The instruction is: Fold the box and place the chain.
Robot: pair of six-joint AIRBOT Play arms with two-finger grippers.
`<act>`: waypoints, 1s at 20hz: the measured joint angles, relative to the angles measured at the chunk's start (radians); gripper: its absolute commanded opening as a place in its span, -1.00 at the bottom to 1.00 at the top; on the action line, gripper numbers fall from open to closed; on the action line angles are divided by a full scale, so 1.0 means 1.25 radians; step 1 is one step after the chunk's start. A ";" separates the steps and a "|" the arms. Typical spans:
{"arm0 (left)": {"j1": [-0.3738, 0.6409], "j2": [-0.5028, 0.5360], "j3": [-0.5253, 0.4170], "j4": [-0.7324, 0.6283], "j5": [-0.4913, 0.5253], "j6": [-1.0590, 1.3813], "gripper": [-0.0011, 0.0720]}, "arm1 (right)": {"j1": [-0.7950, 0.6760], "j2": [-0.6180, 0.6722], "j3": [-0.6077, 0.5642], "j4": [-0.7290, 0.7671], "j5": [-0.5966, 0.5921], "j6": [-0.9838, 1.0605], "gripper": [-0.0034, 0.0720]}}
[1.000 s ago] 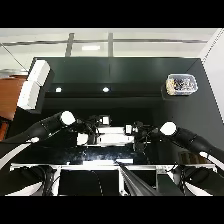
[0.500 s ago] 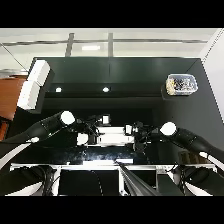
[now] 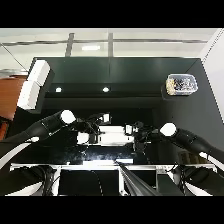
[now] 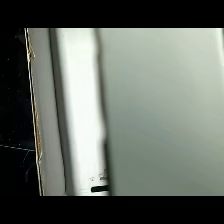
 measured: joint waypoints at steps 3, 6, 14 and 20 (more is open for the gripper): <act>0.000 0.000 0.005 0.000 -0.003 -0.001 -0.89 | 0.004 0.000 -0.001 -0.002 -0.008 0.007 0.52; 0.000 0.000 0.006 -0.002 -0.011 -0.001 -0.85 | 0.005 0.000 -0.001 -0.002 -0.013 0.012 0.52; 0.000 0.004 0.008 -0.002 -0.023 -0.003 0.43 | 0.006 -0.001 -0.001 -0.003 -0.020 0.017 0.51; 0.008 0.063 0.008 0.096 -0.040 -0.085 0.53 | 0.006 -0.001 -0.001 -0.003 -0.021 0.017 0.51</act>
